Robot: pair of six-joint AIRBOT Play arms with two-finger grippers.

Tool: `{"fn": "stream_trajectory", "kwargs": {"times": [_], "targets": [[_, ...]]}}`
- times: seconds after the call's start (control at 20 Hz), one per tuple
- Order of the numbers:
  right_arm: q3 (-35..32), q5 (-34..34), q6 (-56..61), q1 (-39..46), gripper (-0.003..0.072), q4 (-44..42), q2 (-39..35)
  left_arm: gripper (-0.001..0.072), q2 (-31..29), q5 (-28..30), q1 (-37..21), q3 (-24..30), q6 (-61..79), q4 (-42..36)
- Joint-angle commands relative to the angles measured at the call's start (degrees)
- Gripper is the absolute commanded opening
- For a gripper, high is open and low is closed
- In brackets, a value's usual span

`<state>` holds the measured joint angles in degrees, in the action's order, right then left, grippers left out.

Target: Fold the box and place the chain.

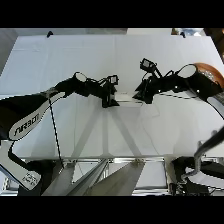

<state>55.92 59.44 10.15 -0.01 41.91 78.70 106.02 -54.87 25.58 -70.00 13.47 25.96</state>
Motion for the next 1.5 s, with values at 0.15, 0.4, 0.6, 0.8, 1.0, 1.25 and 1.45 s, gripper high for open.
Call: {"fn": "stream_trajectory", "kwargs": {"times": [0.15,0.4,0.6,0.8,1.0,1.25,1.45], "targets": [[-4.90,-5.57,-6.19,-1.81,0.0419,0.90,-1.11,0.0157,-0.02,0.02,-0.02,-0.02,0.00,0.02],[-7.43,-8.72,-9.27,-2.95,0.0487,1.42,-1.33,0.0157,-0.02,0.00,-0.02,-0.02,0.00,0.02],[-7.43,-15.21,-9.38,-4.33,0.0471,1.38,-2.10,0.0157,-0.02,0.02,-0.02,-0.02,0.00,0.02],[-7.43,-15.85,-9.18,-4.33,0.0426,1.40,-4.52,0.0157,-0.02,0.00,-0.02,-0.02,0.00,0.02],[-7.43,-18.62,-9.16,-4.33,0.0379,1.64,-6.36,0.0157,-0.02,0.00,-0.02,-0.02,0.02,0.02],[-7.54,-11.98,-9.20,-4.33,0.0379,1.40,-8.22,0.0157,-0.02,0.00,0.00,-0.02,0.00,0.02],[-12.92,-14.36,-16.79,-4.26,0.0381,0.48,-11.67,0.0157,-0.02,0.00,-0.02,-0.02,0.00,0.02]]}}
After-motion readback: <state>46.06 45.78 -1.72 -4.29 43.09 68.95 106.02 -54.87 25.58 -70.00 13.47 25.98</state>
